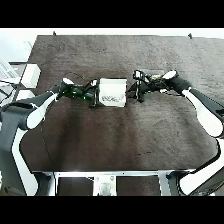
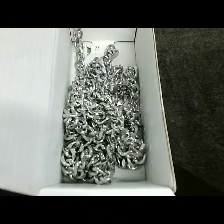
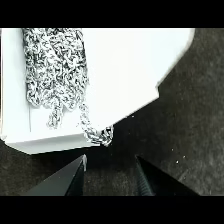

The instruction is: Fold the box and place the chain.

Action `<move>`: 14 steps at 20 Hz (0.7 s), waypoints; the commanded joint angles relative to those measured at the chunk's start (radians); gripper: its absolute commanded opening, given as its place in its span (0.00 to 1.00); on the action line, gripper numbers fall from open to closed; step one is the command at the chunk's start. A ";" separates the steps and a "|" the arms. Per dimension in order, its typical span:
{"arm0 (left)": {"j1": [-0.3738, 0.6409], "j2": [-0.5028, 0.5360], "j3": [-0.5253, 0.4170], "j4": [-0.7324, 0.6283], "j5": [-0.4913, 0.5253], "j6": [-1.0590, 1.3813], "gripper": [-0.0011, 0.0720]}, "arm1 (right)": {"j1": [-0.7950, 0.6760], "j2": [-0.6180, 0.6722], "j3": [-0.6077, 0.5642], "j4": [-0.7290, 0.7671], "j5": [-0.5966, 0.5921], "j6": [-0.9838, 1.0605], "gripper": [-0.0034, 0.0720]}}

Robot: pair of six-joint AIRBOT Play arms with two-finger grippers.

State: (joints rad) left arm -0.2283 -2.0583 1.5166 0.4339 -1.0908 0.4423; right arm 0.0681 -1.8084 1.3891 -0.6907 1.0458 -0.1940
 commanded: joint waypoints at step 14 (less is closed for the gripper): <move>0.000 0.000 0.000 0.001 0.002 0.000 0.54 | -0.003 -0.032 0.056 0.025 0.076 0.038 0.06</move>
State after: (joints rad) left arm -0.2283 -2.0583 1.5166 0.4343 -1.0885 0.4416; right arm 0.0788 -1.8404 1.4300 -0.6609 1.0908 -0.2176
